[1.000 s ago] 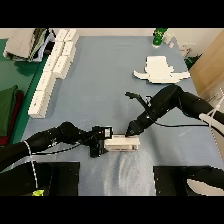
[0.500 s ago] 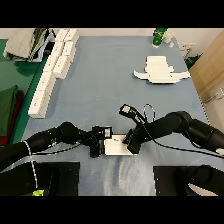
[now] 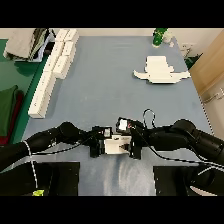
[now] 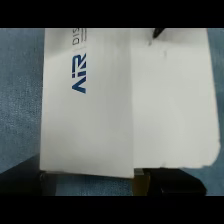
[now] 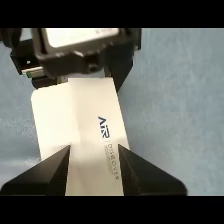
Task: Fold the box.
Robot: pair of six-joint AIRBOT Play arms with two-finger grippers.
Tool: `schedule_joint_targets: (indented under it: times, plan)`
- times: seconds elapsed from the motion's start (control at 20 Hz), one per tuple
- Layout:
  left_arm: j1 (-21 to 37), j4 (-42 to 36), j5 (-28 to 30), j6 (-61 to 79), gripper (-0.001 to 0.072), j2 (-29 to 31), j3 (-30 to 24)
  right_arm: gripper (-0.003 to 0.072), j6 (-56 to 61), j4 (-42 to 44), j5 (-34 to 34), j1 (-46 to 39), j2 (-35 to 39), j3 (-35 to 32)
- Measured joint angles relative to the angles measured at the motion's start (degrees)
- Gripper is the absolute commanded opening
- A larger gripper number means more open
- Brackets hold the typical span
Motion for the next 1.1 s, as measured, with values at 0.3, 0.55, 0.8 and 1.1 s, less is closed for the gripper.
schedule_joint_targets:
  times: [0.3, 0.55, 0.8, 1.1]
  plan:
    - [0.0, 0.0, 0.0, 0.0, 0.0603, 0.0, 0.0, 0.0466, -7.1, 0.0, 2.3, 0.3, -0.7, -0.1]
    - [0.0, 0.0, 0.0, 0.0, 0.0603, 0.0, 0.0, 0.0466, -12.1, 1.5, 2.5, 2.1, -1.1, -0.2]
    - [0.0, 0.0, 0.0, 0.0, 0.0603, 0.0, 0.0, 0.0465, -13.7, -0.1, 4.7, 4.9, -2.7, -1.3]
    - [0.0, 0.0, 0.0, 0.0, 0.0603, 0.0, 0.0, 0.0439, -14.3, -1.9, 7.3, 5.7, -3.7, -1.7]
